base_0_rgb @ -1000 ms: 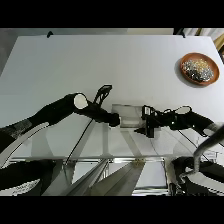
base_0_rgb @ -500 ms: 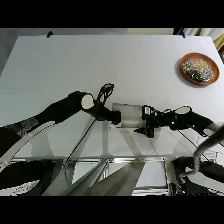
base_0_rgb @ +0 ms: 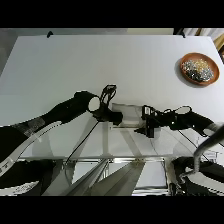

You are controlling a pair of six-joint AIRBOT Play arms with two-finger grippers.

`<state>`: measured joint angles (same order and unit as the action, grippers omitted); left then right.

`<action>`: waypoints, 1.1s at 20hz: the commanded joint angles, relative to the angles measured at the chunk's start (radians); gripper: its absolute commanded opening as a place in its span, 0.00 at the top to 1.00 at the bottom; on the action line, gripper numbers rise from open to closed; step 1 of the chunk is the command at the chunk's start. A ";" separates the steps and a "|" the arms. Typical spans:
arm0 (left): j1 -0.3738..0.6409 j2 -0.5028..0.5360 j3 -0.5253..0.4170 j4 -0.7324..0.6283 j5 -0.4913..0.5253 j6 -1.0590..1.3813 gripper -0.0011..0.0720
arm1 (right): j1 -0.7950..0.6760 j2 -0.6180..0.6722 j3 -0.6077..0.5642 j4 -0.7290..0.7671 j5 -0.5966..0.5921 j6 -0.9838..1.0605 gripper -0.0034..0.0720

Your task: Fold the box and place the chain.

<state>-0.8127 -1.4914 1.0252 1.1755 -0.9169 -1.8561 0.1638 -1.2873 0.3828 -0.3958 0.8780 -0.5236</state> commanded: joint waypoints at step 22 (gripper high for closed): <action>-0.098 -0.110 0.072 0.135 -0.069 -0.292 0.97 | 0.000 0.000 0.001 0.000 0.000 0.000 0.53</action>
<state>-0.8970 -1.5944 1.0981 1.3048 -0.9878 -2.1345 0.1638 -1.2873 0.3824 -0.3969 0.8814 -0.5236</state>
